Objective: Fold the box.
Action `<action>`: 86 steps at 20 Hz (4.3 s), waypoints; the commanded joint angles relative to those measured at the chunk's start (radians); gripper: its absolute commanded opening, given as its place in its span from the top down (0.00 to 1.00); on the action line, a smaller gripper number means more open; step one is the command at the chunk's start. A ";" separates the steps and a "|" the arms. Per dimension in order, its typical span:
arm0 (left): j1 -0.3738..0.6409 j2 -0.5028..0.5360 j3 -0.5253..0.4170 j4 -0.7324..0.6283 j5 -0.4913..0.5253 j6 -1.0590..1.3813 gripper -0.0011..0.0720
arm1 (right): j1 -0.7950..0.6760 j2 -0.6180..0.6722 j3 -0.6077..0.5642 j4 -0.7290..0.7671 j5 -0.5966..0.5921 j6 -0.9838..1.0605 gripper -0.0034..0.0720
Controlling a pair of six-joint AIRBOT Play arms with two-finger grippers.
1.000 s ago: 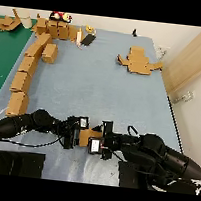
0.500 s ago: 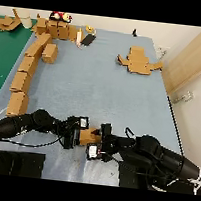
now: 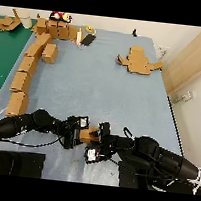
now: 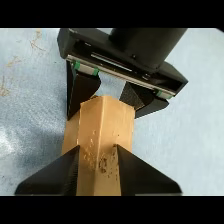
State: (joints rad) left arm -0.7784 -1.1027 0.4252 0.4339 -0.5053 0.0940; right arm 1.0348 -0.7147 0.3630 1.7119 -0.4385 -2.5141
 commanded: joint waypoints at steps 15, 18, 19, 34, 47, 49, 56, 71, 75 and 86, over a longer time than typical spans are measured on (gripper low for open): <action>0.001 0.000 0.000 0.000 0.000 0.001 0.35 | 0.002 -0.003 0.018 -0.028 0.012 0.001 0.74; 0.001 0.000 0.000 0.000 0.000 0.001 0.35 | 0.002 -0.015 0.018 -0.020 0.010 0.001 0.74; 0.001 0.000 0.000 0.000 0.000 0.001 0.35 | 0.002 -0.015 0.018 -0.010 0.007 0.001 0.74; 0.001 0.000 0.000 0.000 0.000 0.001 0.35 | 0.024 0.032 0.018 0.035 -0.059 0.023 0.64; 0.001 0.000 0.000 0.000 0.000 0.001 0.35 | 0.024 0.233 -0.093 0.253 -0.308 1.426 0.95; 0.001 0.000 0.000 0.000 0.000 0.001 0.35 | 0.026 0.212 -0.136 0.438 -0.139 1.421 0.95; 0.001 0.000 0.000 0.000 0.000 0.001 0.35 | 0.026 0.132 -0.200 0.495 0.414 1.609 0.95; 0.001 0.000 0.000 0.000 0.000 0.001 0.35 | 0.033 0.041 -0.209 0.487 0.375 1.609 0.95; 0.001 0.000 0.000 0.000 0.000 0.001 0.35 | 0.033 0.017 -0.209 0.486 0.370 1.609 0.95; 0.001 0.000 0.000 0.000 0.000 0.001 0.35 | 0.031 0.132 -0.207 0.433 0.377 1.608 0.95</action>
State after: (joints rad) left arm -0.7784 -1.1027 0.4252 0.4343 -0.5056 0.0944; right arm 1.0664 -0.6449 0.1543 2.1784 -0.0731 -0.9054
